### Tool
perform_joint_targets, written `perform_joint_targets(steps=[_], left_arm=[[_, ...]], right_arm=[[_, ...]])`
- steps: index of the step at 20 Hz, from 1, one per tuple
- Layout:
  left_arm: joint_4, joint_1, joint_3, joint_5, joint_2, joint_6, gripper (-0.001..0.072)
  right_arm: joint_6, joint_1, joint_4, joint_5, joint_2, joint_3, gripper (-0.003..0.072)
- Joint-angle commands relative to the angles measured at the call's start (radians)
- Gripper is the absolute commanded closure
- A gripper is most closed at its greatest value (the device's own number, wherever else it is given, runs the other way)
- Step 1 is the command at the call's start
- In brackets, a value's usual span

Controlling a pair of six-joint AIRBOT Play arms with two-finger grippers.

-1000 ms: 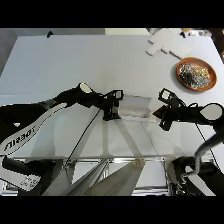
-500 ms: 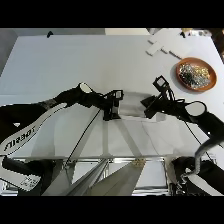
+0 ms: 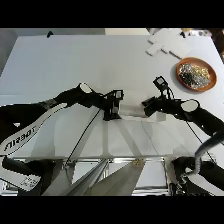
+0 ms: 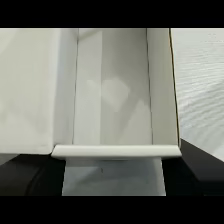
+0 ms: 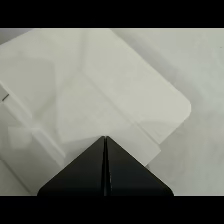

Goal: Fold the box and place the chain.

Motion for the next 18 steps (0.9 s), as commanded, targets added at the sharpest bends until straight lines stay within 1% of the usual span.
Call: perform_joint_targets(steps=[1,3,5,8,9,10,11,12,13,14,15,16,17,18], left_arm=[[0.0,0.0,0.0,0.001,0.0,-0.002,0.0577],[0.0,0.0,0.0,0.001,0.0,-0.002,0.0577],[0.0,0.0,0.0,0.001,0.0,-0.002,0.0577],[0.0,0.0,0.0,0.001,0.0,-0.002,0.0577],[0.0,0.0,0.0,0.001,0.0,-0.002,0.0577],[0.0,0.0,0.0,0.001,0.0,-0.002,0.0577],[0.0,0.0,0.0,0.001,0.0,-0.001,0.0577],[0.0,0.0,0.0,0.001,0.0,-0.001,0.0577],[0.0,0.0,0.0,0.001,0.0,-0.001,0.0577],[0.0,0.0,0.0,0.001,0.0,-0.001,0.0577],[0.0,0.0,0.0,0.001,0.0,-0.001,0.0577],[0.0,0.0,0.0,0.001,0.0,-0.002,0.0577],[0.0,0.0,0.0,0.001,0.0,-0.002,0.0577],[0.0,0.0,0.0,0.001,0.0,-0.002,0.0577]], right_arm=[[-0.004,-0.019,0.005,0.084,0.144,0.002,0.0674],[-0.004,-0.055,-0.048,0.167,0.248,0.002,0.0674],[-0.004,-0.098,-0.172,0.214,0.318,0.002,0.0673],[-0.003,-0.134,-0.451,0.259,0.323,0.002,0.0673],[-0.003,-0.135,-0.52,0.27,0.311,0.002,0.0673],[-0.006,-0.135,-0.542,0.273,0.294,0.002,0.0673],[-0.022,-0.135,-0.534,0.266,0.271,0.002,0.0603],[-0.051,-0.132,-0.509,0.242,0.241,0.002,0.0241],[-0.089,-0.121,-0.508,0.209,0.212,0.002,-0.0017],[-0.143,-0.106,-0.51,0.196,0.182,0.002,0.0021],[-0.206,-0.095,-0.511,0.209,0.161,0.002,0.0148],[-0.267,-0.085,-0.508,0.232,0.146,0.002,0.0394],[-0.333,-0.072,-0.498,0.255,0.132,0.002,0.0454],[-0.394,-0.061,-0.491,0.273,0.12,0.002,0.0454]])
